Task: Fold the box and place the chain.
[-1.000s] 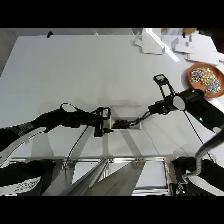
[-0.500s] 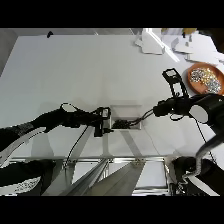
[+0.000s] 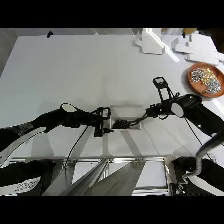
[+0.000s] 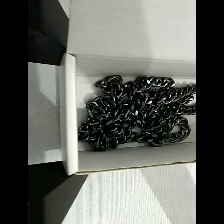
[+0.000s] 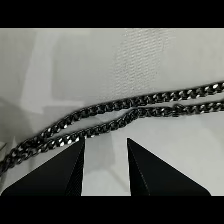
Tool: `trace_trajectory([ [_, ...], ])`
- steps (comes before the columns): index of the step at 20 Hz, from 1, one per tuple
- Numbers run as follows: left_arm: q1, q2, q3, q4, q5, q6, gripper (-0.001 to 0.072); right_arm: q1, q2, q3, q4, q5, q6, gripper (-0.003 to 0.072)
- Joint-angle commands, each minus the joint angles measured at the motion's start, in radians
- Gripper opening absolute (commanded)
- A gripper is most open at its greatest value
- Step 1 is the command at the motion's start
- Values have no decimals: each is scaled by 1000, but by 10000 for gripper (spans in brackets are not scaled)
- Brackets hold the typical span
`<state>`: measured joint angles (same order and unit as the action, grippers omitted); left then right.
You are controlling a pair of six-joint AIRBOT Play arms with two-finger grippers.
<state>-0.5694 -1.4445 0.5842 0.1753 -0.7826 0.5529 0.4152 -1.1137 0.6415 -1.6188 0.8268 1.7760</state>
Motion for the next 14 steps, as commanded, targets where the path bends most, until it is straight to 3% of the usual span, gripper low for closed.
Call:
trace_trajectory([
  [1,0,1,0,0,0,0,209,1,-87,-2,0,-28,6,300],
  [8,0,1,0,0,0,0,209,1,-127,-2,0,-34,8,286],
  [12,0,1,0,0,0,0,209,1,-134,-2,0,-4,2,18],
  [14,0,1,0,0,0,0,209,1,-108,-2,0,19,-26,18],
])
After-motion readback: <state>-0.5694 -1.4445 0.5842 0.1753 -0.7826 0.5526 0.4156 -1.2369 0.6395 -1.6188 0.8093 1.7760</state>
